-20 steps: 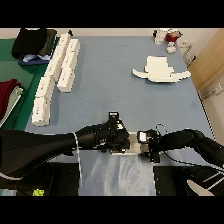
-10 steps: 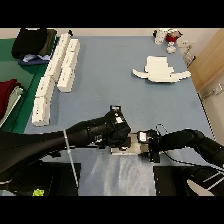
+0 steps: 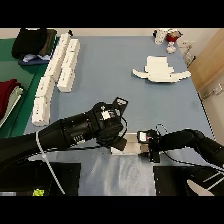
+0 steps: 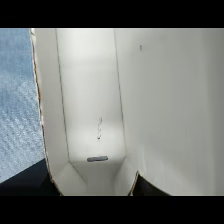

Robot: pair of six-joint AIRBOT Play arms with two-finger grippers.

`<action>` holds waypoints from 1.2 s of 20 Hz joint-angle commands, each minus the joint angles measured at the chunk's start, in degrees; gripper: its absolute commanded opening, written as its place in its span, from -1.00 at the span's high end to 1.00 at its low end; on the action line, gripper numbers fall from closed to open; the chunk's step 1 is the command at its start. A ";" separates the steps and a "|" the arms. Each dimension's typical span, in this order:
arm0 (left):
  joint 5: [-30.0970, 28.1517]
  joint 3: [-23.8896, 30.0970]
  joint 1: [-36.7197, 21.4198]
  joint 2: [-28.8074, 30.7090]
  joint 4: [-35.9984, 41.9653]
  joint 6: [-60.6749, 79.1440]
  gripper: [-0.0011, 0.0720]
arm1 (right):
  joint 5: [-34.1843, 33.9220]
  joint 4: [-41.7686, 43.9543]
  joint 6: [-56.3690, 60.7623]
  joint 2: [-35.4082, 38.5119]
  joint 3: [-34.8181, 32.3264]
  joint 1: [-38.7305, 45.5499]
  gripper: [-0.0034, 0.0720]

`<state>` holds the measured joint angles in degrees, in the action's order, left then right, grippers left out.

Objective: Fold the box.

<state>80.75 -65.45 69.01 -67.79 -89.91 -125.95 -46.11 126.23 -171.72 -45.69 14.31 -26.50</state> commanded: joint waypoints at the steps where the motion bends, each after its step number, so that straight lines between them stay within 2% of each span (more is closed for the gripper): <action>1: 0.37 0.42 1.75 0.81 -1.81 16.55 0.93 | 0.02 0.02 0.00 0.04 0.02 -0.02 -0.44; 3: -1.99 4.52 1.18 4.46 -1.16 25.27 0.93 | 0.02 0.00 0.02 0.04 0.02 -0.02 -0.44; 5: -5.88 11.69 -1.62 10.97 0.90 35.56 0.94 | 0.02 0.02 0.02 0.04 0.02 -0.02 -0.44; 6: -7.63 14.95 -4.13 14.14 4.52 43.08 0.93 | 0.02 0.00 0.02 0.04 0.02 -0.02 -0.44; 8: -11.08 21.11 -10.93 19.85 17.49 63.01 0.93 | 0.02 0.02 0.02 0.04 0.02 -0.02 -0.44; 9: -12.26 23.91 -14.58 21.97 23.65 72.22 0.80 | 0.02 0.02 0.00 0.04 0.02 -0.02 -0.44; 10: -13.70 26.27 -17.99 23.30 28.09 78.79 -0.27 | 0.02 0.02 0.02 0.04 0.02 -0.02 -0.44; 11: -15.98 28.83 -21.59 24.11 31.32 84.13 -0.89 | 0.02 0.00 0.02 0.04 0.02 -0.02 -0.44; 13: -19.23 33.51 -27.41 24.13 34.75 95.78 -0.90 | 0.02 0.00 0.00 0.04 0.04 -0.02 -0.44; 15: -24.83 38.16 -31.30 23.58 38.91 104.21 -0.91 | 0.02 0.02 0.00 0.04 0.02 -0.02 -0.44; 19: -40.30 45.20 -32.92 22.60 48.48 118.46 -0.95 | 0.02 0.00 0.02 0.04 0.02 -0.02 -0.44; 24: -41.75 46.56 -32.92 19.65 58.27 128.13 -0.95 | 0.02 0.02 0.00 0.04 0.02 -0.02 -0.44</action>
<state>42.24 -20.21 36.51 -46.54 -38.85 -6.11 -46.09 126.23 -171.72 -45.69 14.28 -26.50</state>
